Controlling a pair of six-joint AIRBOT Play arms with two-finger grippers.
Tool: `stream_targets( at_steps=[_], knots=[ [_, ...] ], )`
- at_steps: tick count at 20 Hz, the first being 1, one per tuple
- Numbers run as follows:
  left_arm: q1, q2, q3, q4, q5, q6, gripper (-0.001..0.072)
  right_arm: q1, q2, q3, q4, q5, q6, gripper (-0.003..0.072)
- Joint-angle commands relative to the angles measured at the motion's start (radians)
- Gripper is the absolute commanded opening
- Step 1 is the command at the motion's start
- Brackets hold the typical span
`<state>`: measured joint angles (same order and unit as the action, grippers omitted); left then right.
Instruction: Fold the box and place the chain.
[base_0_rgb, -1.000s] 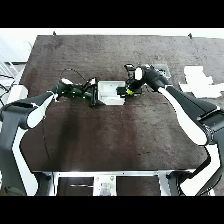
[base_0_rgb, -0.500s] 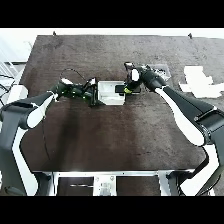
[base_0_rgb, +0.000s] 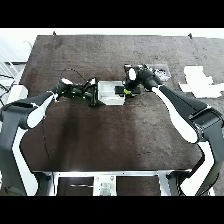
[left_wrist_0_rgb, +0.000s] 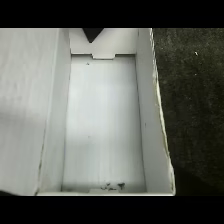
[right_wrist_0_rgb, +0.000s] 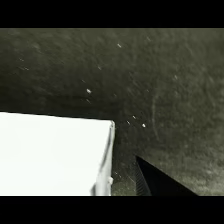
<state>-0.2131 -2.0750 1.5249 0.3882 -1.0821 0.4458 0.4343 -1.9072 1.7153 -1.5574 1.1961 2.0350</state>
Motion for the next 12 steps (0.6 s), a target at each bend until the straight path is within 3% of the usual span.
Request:
stream_targets(
  at_steps=[1, 3, 6, 10, 12],
  knots=[
    [0.0, 0.0, 0.0, 0.0, 0.0, 0.0, 0.0492, 0.001, -0.011, 0.018, -0.036, 0.043, 0.031, 0.034],
    [0.0, 0.0, 0.0, 0.0, -0.001, 0.0, 0.0492, 0.002, -0.012, 0.018, -0.038, 0.043, 0.04, 0.0336],
    [0.0, 0.0, 0.0, 0.0, 0.0, 0.0, 0.0492, 0.006, -0.014, 0.019, -0.042, 0.043, 0.079, 0.0261],
    [0.0, 0.0, 0.0, 0.0, 0.0, 0.0, 0.0492, 0.025, -0.029, 0.028, -0.041, 0.046, 0.108, 0.0257],
    [0.0, 0.0, 0.0, 0.0, 0.0, 0.0, 0.0492, 0.031, -0.029, 0.028, -0.041, 0.046, 0.108, 0.0219]
  ],
)
